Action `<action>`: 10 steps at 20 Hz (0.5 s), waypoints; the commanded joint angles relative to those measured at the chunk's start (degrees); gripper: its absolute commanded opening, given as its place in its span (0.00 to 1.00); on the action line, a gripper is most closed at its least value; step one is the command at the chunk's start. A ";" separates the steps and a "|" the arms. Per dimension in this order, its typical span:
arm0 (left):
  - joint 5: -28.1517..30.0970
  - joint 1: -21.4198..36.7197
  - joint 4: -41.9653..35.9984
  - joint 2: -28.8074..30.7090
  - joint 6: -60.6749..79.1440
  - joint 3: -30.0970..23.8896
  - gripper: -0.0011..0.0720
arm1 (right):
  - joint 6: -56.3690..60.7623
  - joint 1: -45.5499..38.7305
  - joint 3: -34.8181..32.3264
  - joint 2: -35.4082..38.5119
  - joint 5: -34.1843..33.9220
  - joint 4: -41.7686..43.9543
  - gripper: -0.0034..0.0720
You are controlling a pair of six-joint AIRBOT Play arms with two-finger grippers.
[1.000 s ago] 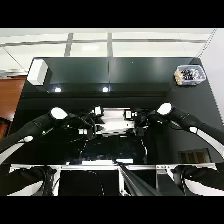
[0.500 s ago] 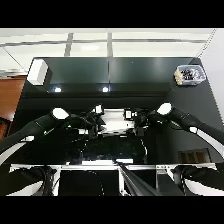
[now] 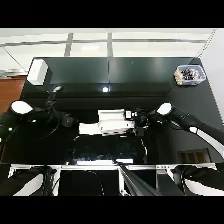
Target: Fold the box and place the chain.
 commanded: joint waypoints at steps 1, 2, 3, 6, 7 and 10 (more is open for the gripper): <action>-10.78 12.39 -2.08 -3.69 -16.87 -3.65 0.05 | 0.00 0.00 -0.02 -0.02 0.02 0.00 0.60; -11.13 14.01 -5.77 -5.88 -15.52 -4.83 0.05 | 0.00 0.00 -0.02 -0.02 0.02 0.00 0.60; -10.54 14.51 -8.63 -8.22 -14.60 -5.70 0.05 | 0.00 0.00 -0.02 -0.04 0.02 0.00 0.60; -8.96 9.86 -14.38 -14.38 -12.22 -5.97 0.05 | 0.00 0.00 -0.02 -0.04 0.02 0.00 0.60; -7.72 7.15 -15.47 -15.78 -11.47 -5.95 0.05 | 0.00 0.00 -0.02 -0.02 0.00 0.00 0.60; -3.28 -0.83 -16.33 -18.64 -11.30 -5.44 0.05 | 0.00 0.00 -0.02 -0.02 0.02 0.02 0.60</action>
